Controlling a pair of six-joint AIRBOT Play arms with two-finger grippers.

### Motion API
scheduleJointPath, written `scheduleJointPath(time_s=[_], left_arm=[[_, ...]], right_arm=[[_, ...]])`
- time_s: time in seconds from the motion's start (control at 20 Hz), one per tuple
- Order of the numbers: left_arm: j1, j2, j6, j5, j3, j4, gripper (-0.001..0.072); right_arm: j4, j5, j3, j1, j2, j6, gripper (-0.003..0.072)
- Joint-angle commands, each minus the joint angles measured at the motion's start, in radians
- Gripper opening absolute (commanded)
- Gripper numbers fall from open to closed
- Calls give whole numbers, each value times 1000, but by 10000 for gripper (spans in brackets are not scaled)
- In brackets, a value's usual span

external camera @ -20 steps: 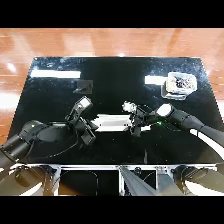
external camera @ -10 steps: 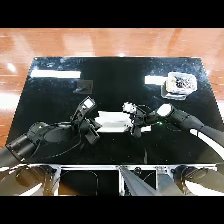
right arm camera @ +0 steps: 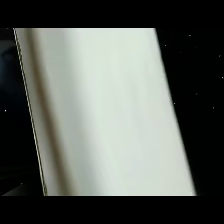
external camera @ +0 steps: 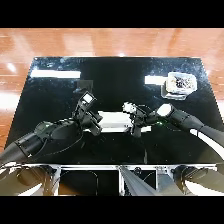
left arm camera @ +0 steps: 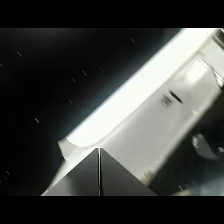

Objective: Fold the box and place the chain.

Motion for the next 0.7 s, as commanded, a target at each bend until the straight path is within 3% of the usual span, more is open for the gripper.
scheduleJointPath(time_s=[0.0,0.25,0.35,0.65], left_arm=[[-15,-35,0,-140,2,1,18],[-60,-82,0,-214,3,1,18],[-66,-95,0,-215,3,1,18],[-66,-105,0,-239,3,1,18]], right_arm=[[-5,1,0,1,-1,0,620],[-8,1,0,1,-1,-1,619],[-34,8,0,3,-1,-1,544],[-55,10,1,8,-1,-1,543]])
